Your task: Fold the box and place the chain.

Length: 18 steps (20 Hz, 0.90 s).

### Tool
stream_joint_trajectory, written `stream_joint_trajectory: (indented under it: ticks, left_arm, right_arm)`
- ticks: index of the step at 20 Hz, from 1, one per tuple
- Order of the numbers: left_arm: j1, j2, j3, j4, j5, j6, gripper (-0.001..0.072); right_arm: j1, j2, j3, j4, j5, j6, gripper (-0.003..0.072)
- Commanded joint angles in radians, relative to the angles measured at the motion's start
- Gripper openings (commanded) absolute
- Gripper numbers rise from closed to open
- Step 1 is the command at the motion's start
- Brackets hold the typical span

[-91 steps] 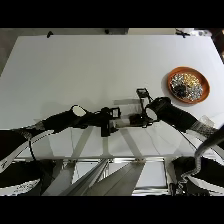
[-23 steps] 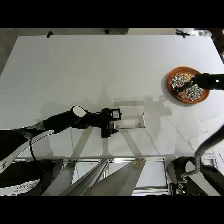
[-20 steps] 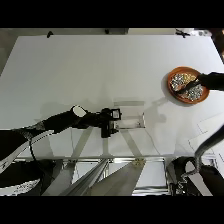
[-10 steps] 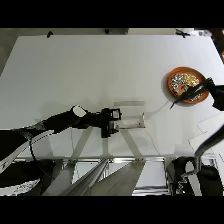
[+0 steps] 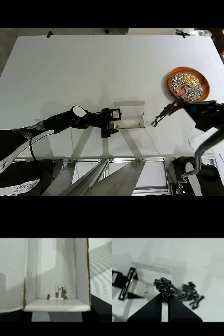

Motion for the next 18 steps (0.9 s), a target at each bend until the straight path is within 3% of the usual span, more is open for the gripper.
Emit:
stream_joint_trajectory:
  ticks: [1, 7, 12, 18]
  left_arm:
    - [0.001, 0.001, 0.0, 0.0, 0.0, 0.0, 0.0206]
    - [0.001, 0.001, 0.0, 0.0, 0.0, 0.0, 0.0206]
    - [0.001, 0.001, 0.0, 0.0, 0.0, 0.0, 0.0206]
    - [0.001, 0.001, 0.0, 0.0, 0.0, 0.0, 0.0206]
  right_arm:
    - [0.123, 0.002, -0.119, 0.036, -0.089, 0.0, 0.0016]
    - [0.465, -0.043, -0.245, 0.004, -0.364, 0.069, 0.0016]
    - [0.701, -0.291, -0.248, -0.038, -0.605, 0.103, 0.0016]
    - [0.889, -0.56, -0.248, -0.015, -0.752, 0.103, 0.0016]
